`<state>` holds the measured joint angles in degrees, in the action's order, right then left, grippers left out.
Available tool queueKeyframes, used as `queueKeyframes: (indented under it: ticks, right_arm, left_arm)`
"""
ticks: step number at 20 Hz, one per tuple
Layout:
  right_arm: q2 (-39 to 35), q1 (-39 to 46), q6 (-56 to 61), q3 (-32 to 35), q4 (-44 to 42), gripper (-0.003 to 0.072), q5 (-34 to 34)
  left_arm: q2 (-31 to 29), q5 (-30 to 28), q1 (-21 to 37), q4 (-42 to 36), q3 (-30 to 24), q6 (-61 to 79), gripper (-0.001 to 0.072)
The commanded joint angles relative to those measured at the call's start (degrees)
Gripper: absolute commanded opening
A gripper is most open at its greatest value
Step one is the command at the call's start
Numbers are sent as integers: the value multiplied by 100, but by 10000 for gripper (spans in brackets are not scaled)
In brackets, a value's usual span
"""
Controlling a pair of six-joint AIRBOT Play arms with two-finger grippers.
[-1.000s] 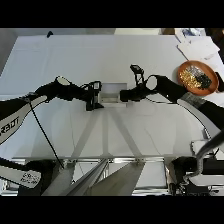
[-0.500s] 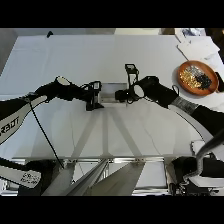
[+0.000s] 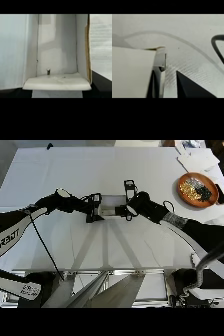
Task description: Fold the box and place the chain.
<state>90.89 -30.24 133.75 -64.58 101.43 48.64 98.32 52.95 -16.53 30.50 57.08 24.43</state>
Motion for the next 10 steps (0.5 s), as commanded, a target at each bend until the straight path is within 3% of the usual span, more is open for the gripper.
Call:
queueKeyframes:
  ticks: [1, 3, 7, 8, 9, 10]
  right_arm:
    - [22, -28, 299, -28, 214, 194, -136]
    - [44, -28, 299, -31, 208, 39, -170]
    - [92, -28, 745, -31, 205, 21, -140]
    - [90, -28, 743, -37, 197, 134, -149]
    - [83, -28, 737, -59, 177, 388, -136]
    - [55, -28, 737, -74, 179, 523, -138]
  left_arm:
    - [-4, -2, 2, 2, 0, -4, 256]
    - [-4, 0, 2, 2, 0, -4, 256]
    - [-4, 0, 2, 2, 0, -4, 256]
    - [-2, 0, 2, 2, 0, -4, 256]
    - [-4, -2, 2, 2, 0, -4, 256]
    - [-4, 0, 2, 2, 0, -4, 256]
